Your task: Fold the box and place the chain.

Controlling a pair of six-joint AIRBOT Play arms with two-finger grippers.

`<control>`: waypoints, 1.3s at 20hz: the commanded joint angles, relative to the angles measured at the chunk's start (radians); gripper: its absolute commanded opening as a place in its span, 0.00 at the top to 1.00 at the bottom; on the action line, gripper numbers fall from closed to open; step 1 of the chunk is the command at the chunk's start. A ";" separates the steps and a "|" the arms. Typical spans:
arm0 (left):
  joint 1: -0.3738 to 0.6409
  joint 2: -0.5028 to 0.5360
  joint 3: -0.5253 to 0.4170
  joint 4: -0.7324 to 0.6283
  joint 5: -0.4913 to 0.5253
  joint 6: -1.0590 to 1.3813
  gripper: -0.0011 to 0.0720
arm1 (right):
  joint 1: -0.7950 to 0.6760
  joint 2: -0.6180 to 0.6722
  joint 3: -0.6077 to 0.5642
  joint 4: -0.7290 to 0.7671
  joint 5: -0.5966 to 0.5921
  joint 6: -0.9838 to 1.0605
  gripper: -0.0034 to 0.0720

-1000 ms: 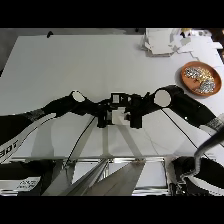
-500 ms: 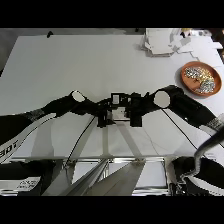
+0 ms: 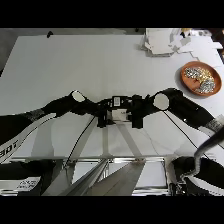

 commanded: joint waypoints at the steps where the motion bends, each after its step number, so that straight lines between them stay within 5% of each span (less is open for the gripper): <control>1: 0.000 0.000 0.000 -0.001 0.002 -0.001 0.64 | 0.001 0.000 -0.003 0.023 0.018 0.001 0.56; 9: 0.000 0.000 0.000 -0.001 0.002 -0.001 0.64 | 0.001 0.098 -0.003 0.056 0.019 0.001 0.56; 14: 0.000 0.000 0.000 0.000 0.002 -0.001 0.64 | 0.001 0.101 -0.003 0.071 0.013 0.004 0.93; 26: 0.000 0.000 0.000 -0.001 0.002 -0.001 0.64 | 0.001 0.051 -0.045 0.143 -0.027 0.012 0.93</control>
